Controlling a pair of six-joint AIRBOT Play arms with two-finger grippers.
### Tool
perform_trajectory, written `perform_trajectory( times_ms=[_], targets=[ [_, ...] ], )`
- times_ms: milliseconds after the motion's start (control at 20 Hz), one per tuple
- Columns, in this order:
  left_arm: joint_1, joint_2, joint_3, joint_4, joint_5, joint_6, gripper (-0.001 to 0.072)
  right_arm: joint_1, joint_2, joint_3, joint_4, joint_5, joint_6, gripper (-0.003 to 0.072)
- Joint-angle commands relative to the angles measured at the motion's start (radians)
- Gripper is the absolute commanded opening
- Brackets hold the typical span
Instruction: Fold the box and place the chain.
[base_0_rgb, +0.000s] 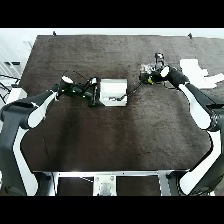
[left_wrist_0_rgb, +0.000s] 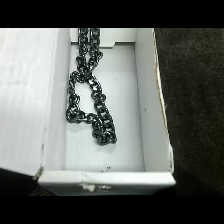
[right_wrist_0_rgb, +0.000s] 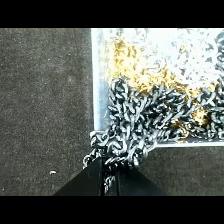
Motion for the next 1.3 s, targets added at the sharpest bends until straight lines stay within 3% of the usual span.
perform_trajectory(
  times_ms=[0, 250, 600, 1250],
  targets=[
    [-0.001, 0.0, 0.001, 0.0, 0.0, 0.0, 0.0407, 0.001, 0.022, 0.002, -0.002, 0.11, -0.002, 0.0013],
    [-0.001, 0.0, 0.001, 0.0, 0.0, 0.0, 0.0407, 0.01, 0.183, 0.002, -0.013, 0.248, -0.04, 0.0012],
    [-0.001, 0.0, 0.001, 0.0, 0.0, 0.0, 0.0407, 0.058, 0.479, 0.002, -0.014, 0.262, -0.119, 0.0012],
    [-0.001, 0.0, 0.001, 0.001, 0.0, 0.0, 0.0406, 0.166, 0.642, 0.001, -0.02, 0.326, -0.167, 0.0013]
  ],
)
